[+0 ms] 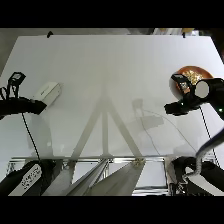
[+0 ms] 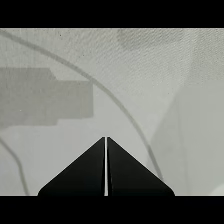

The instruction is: Fold the box and place the chain.

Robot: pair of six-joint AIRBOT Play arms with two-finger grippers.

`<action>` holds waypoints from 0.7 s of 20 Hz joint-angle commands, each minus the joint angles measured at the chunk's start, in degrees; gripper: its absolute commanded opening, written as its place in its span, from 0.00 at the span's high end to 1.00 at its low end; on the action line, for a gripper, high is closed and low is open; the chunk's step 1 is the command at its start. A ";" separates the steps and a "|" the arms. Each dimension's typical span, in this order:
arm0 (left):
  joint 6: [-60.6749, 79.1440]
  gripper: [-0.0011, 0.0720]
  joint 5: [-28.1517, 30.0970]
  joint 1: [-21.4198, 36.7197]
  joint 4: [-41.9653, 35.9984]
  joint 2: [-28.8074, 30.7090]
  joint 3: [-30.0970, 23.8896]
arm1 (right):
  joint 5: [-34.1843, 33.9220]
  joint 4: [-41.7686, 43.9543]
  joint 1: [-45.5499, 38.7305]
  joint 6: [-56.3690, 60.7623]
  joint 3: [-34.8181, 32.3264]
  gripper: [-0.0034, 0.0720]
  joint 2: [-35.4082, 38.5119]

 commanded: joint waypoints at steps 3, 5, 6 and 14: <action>-2.80 0.22 -4.50 0.20 2.75 -0.63 -0.20 | 0.00 0.02 -0.04 0.00 -0.02 0.94 0.04; -2.80 0.19 -5.60 0.13 2.80 -0.50 -0.20 | 0.00 0.02 -0.04 0.00 -0.02 0.94 0.04; -2.82 0.03 -6.34 0.07 2.78 -0.28 -0.20 | 0.00 0.02 -0.04 0.00 -0.02 0.94 0.04; -5.35 0.03 -9.62 0.07 2.86 11.76 -0.20 | 0.00 0.02 -0.04 0.00 -0.02 0.94 0.04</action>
